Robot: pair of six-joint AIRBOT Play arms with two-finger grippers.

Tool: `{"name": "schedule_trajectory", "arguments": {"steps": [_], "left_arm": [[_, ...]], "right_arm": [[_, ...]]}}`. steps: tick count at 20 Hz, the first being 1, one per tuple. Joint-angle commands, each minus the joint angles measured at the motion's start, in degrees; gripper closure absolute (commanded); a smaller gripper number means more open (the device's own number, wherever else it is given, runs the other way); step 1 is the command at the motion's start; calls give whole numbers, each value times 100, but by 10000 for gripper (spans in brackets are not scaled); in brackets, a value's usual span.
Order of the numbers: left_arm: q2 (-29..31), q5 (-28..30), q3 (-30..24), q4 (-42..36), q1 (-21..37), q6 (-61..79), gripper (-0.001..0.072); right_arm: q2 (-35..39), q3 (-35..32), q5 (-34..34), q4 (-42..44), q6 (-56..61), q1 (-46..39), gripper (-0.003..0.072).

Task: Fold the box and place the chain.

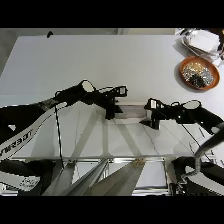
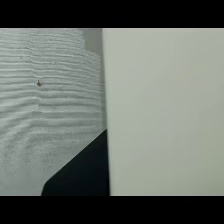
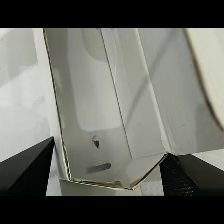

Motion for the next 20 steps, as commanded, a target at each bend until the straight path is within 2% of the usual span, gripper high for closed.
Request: {"name": "schedule_trajectory", "arguments": {"steps": [1,7,9,10,20], "left_arm": [[0,-11,-2,4,-4,0,699],[0,-11,-2,4,-4,2,699],[0,-9,-2,4,-4,0,699],[0,-9,-2,7,-4,2,699],[0,-9,-2,4,-4,0,699]], "right_arm": [[-118,129,323,20,-76,-7,-22],[-339,138,15,-7,-81,131,49],[-363,138,-9,-114,-83,131,139],[-367,138,-13,-267,-81,131,150],[-367,127,-153,-566,-55,131,169]]}}
